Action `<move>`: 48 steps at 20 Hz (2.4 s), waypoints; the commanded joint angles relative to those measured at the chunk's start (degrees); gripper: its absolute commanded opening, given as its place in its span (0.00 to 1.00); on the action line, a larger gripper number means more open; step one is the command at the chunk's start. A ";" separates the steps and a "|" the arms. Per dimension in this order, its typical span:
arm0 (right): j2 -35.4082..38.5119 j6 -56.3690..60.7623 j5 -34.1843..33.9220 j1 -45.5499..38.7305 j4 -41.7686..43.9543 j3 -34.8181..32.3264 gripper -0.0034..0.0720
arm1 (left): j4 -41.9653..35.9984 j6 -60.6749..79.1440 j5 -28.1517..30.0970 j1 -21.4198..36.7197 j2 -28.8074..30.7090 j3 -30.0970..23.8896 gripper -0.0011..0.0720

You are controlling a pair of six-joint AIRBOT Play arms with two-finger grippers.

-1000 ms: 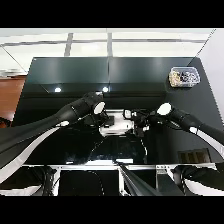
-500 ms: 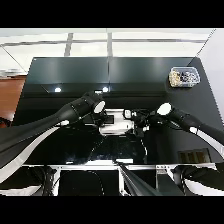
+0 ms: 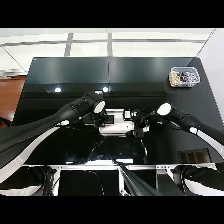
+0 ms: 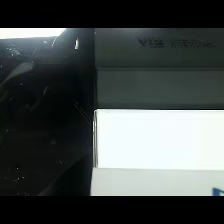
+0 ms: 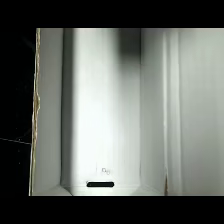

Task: Fold the box and place the chain.

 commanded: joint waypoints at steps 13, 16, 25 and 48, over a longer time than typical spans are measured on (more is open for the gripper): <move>5.88 1.57 -3.85 -0.02 -8.70 0.13 0.99 | 1.33 0.76 1.38 1.38 -0.04 0.13 0.05; 5.88 1.55 -1.18 -0.02 -8.76 0.11 0.99 | 1.40 0.79 1.36 1.40 -0.04 0.13 0.05; 5.88 3.56 2.38 -0.02 -8.02 0.11 0.59 | 1.38 1.20 1.22 1.36 -0.04 0.13 0.05; 2.54 9.90 0.55 -0.04 5.64 -0.04 0.27 | -0.17 2.25 3.08 1.31 -0.04 0.11 0.05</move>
